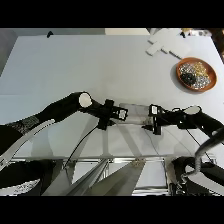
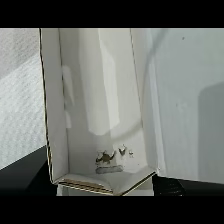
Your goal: Fold the box and place the chain.
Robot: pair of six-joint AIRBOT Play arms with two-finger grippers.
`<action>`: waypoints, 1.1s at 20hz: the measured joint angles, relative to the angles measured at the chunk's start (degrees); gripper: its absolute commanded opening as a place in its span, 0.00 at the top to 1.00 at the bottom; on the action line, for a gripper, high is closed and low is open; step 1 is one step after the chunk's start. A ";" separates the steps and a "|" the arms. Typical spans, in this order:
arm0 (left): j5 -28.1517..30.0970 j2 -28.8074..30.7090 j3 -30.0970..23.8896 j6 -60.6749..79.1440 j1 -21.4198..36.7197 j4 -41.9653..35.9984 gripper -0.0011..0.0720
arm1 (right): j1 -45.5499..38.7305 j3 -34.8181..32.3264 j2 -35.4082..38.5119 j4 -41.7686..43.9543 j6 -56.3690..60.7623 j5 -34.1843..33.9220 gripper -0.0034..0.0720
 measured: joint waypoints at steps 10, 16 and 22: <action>4.55 -0.09 0.00 0.22 -0.26 -1.44 0.71 | 0.00 0.00 0.00 0.02 0.04 -0.02 0.42; 6.01 -1.84 0.00 2.82 -1.90 -5.03 0.72 | 0.00 0.00 0.00 0.00 0.02 -0.02 0.42; 8.52 -2.80 0.00 3.61 -2.75 -7.02 0.41 | -0.02 0.00 0.00 0.00 0.02 -0.02 0.42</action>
